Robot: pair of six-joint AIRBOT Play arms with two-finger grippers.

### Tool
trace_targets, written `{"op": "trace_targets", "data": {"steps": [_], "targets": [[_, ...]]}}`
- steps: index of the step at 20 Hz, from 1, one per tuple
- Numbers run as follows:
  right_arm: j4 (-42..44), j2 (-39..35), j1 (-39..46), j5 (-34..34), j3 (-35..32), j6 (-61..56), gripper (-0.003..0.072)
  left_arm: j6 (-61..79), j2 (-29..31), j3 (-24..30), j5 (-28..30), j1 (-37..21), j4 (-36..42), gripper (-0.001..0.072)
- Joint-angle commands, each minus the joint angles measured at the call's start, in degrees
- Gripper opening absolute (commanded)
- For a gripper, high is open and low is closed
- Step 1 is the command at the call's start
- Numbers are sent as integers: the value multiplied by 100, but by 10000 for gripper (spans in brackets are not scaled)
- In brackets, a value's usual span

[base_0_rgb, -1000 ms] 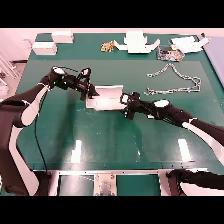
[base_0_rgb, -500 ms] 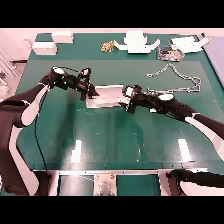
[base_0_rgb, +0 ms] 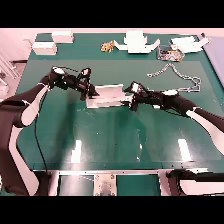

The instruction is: Fold the box and place the chain.

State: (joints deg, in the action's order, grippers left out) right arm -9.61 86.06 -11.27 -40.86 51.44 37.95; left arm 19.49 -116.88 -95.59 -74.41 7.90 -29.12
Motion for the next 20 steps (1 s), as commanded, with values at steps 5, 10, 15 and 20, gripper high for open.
{"op": "trace_targets", "data": {"steps": [5, 10, 15, 20], "targets": [[-37, 439, 166, -472, 332, 22, 641, 2, 2, -4, -4, 4, -4, 20], [-586, 608, 424, -931, 726, -308, 642, 2, 2, -4, -4, 4, -4, 19], [-1003, 1003, 614, -1456, 1110, -610, 642, 2, 2, -4, -2, 2, -4, 19], [-1156, 1381, 614, -1749, 1569, -649, 642, 2, 0, -4, -2, 4, -4, 19]]}}
